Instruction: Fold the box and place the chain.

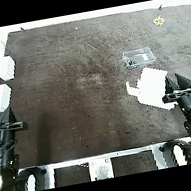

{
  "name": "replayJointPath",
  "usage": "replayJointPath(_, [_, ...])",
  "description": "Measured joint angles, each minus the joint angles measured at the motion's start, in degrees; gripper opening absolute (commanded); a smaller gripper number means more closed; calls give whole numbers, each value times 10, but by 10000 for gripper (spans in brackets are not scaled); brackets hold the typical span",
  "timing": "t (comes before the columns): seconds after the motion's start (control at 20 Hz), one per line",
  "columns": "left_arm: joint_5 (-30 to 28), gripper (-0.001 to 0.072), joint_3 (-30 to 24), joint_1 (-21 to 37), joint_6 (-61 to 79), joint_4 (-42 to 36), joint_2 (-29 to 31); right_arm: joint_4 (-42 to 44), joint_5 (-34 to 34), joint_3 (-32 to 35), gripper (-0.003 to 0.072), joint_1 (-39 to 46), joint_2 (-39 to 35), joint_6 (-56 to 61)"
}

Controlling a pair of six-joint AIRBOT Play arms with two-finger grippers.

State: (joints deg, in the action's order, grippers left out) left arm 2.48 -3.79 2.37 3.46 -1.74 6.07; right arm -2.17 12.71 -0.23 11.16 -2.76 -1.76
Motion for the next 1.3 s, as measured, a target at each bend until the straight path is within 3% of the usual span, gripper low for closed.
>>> replayJointPath(0.5, [0, 10, 0, 0, 0, 0, 0, -5, -2, -11, 386, 0, 0, 15])
replayJointPath(0.7, [0, 10, 0, 0, 0, 0, 0, -19, -31, -55, 387, 0, 31, 27])
replayJointPath(1.1, [0, 10, 0, 0, 0, 0, 0, -45, -38, -238, 386, 33, 302, 100])
replayJointPath(1.3, [0, 10, 0, 0, 0, 0, 0, -223, 106, -329, 386, 154, 441, 312])
